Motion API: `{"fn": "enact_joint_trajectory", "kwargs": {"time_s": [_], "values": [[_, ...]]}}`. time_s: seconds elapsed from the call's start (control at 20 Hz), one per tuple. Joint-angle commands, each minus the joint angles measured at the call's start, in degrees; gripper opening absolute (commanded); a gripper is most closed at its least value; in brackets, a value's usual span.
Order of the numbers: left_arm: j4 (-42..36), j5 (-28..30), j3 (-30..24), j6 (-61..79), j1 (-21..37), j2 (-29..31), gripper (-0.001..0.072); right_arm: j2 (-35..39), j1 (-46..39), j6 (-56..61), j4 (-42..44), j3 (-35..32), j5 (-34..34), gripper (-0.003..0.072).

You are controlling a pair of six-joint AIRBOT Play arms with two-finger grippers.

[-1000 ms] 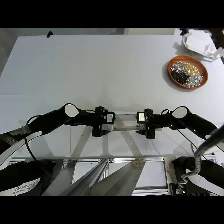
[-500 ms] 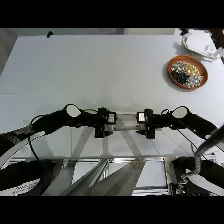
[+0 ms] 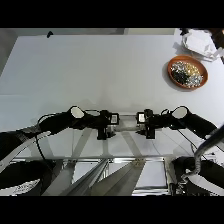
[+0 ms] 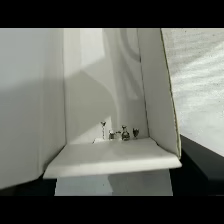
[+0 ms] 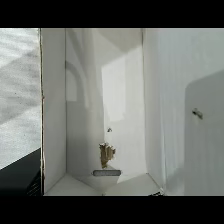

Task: Fold the box and place the chain.

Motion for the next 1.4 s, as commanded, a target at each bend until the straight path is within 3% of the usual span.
{"fn": "enact_joint_trajectory", "kwargs": {"time_s": [0.0, 0.2, 0.25, 0.3, 0.4, 1.35], "values": [[-2.0, 0.7, 0.0, -0.1, -0.2, -0.3, 0.0579, 0.0, 0.0, 0.0, 0.0, 0.0, -0.1, 0.0399], [-2.9, 0.7, 0.0, -0.1, -0.2, -0.3, 0.0552, 0.0, 0.0, 0.0, 0.0, 0.0, -0.1, 0.0399], [-2.9, 0.7, 0.0, -0.1, -0.2, -0.3, 0.0467, 0.0, 0.0, 0.0, 0.0, 0.0, -0.1, 0.0399], [-2.9, 0.6, 0.0, 0.0, -0.2, -0.3, 0.0322, 0.0, 0.0, 0.0, 0.0, 0.0, -0.1, 0.0399], [-2.9, 0.4, 0.0, 0.0, -0.2, -0.3, 0.0269, 0.0, 0.0, 0.0, 0.0, 0.0, -0.1, 0.0399], [-2.9, 0.2, 0.0, -0.1, -0.2, -0.3, 0.0272, 0.0, 0.0, 0.0, 0.0, 0.0, -0.1, 0.0399]]}}
